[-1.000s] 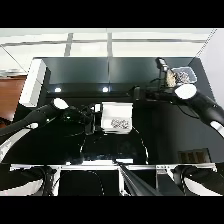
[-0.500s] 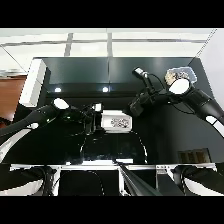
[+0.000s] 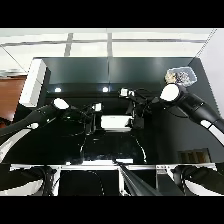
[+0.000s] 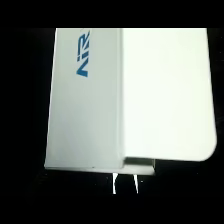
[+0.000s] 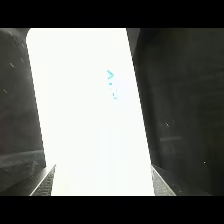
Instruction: Fold the box and place the chain.
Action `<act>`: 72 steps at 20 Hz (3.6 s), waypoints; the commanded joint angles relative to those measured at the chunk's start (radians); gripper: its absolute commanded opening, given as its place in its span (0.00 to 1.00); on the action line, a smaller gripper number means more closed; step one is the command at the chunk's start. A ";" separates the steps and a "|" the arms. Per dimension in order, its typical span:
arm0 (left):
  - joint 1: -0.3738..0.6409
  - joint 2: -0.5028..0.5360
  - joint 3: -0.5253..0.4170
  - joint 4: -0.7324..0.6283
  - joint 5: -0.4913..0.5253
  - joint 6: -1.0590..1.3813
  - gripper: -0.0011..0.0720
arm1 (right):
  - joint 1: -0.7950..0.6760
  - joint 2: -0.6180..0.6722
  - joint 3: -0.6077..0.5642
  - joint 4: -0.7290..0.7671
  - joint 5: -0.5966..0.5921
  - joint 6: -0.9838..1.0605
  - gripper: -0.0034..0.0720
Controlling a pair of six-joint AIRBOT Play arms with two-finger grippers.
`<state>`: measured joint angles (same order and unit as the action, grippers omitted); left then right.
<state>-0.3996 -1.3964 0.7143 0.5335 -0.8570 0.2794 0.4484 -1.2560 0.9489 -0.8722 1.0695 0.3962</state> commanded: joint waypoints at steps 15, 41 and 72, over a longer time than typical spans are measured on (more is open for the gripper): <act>-0.001 0.000 0.001 0.001 -0.001 0.000 0.59 | 0.044 -0.016 -0.021 -0.019 -0.035 -0.032 0.46; -0.001 0.000 0.001 0.001 -0.001 0.000 0.59 | 0.046 0.011 -0.046 -0.019 -0.120 0.042 0.27; -0.001 0.000 0.001 0.001 -0.001 0.000 0.59 | 0.046 0.024 -0.054 -0.015 -0.113 0.042 0.47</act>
<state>-0.4000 -1.3964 0.7151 0.5339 -0.8566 0.2790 0.4942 -1.2324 0.8944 -0.8906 0.9596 0.4381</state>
